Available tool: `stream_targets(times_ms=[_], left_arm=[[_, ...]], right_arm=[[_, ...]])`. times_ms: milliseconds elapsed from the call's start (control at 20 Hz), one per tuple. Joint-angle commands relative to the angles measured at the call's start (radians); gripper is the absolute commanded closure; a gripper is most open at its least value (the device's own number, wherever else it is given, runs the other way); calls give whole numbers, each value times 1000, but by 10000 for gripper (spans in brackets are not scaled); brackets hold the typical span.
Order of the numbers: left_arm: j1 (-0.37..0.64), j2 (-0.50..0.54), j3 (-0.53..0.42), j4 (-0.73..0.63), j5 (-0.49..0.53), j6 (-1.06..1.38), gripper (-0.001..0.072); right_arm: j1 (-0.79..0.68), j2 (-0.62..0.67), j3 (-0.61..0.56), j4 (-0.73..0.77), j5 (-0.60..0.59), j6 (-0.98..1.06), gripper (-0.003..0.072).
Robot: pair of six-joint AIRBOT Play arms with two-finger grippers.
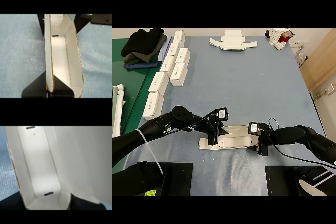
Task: Fold the box.
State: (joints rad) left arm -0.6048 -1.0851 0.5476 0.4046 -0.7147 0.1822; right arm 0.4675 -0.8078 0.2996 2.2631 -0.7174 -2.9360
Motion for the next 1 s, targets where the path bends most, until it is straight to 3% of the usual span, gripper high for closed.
stream_targets(times_ms=[0,450,550,950], left_arm=[[0,0,0,0,-1,1,695],[0,0,0,0,0,1,695],[0,0,0,0,-1,1,695],[0,0,0,0,-1,1,695]], right_arm=[[-1,10,0,-3,0,64,-34],[4,16,0,-19,8,53,-34],[16,2,0,-13,7,15,13],[39,-16,-11,-15,2,11,15]])
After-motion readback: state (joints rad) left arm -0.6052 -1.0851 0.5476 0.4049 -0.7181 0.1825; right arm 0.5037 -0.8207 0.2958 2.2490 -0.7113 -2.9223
